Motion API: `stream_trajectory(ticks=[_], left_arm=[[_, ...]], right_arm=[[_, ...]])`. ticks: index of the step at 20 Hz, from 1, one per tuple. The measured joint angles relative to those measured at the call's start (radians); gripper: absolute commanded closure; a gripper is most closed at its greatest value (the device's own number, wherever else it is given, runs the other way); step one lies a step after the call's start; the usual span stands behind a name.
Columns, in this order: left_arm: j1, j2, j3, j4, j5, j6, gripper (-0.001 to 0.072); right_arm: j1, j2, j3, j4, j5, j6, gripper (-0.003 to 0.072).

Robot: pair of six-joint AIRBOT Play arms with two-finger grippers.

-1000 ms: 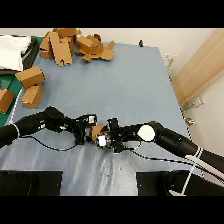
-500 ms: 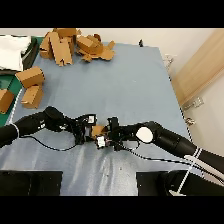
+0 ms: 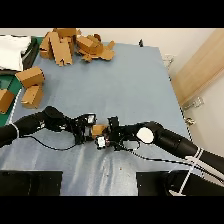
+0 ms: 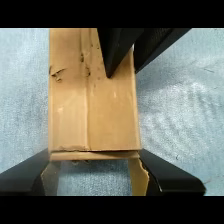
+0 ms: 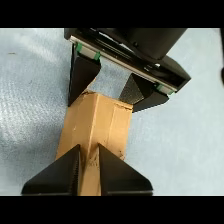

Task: Fold the box.

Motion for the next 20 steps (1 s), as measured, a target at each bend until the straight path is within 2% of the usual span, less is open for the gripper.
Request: stream_trajectory(ticks=[4,12,19,20], left_arm=[[-0.002,0.000,0.000,0.003,-0.002,0.006,0.0258],[-0.002,0.000,0.000,0.002,-0.004,0.002,0.0258],[-0.002,0.000,0.000,0.000,-0.003,0.002,0.0258],[-0.002,0.000,0.000,0.000,-0.003,0.002,0.0258]], right_arm=[[-0.001,0.029,0.002,0.000,-0.023,0.019,0.0555],[-0.001,0.040,0.001,0.003,0.010,0.031,0.0555],[-0.001,-0.011,0.000,0.010,0.059,0.042,0.0558],[-0.001,-0.014,0.000,0.011,0.062,0.042,0.0478]])
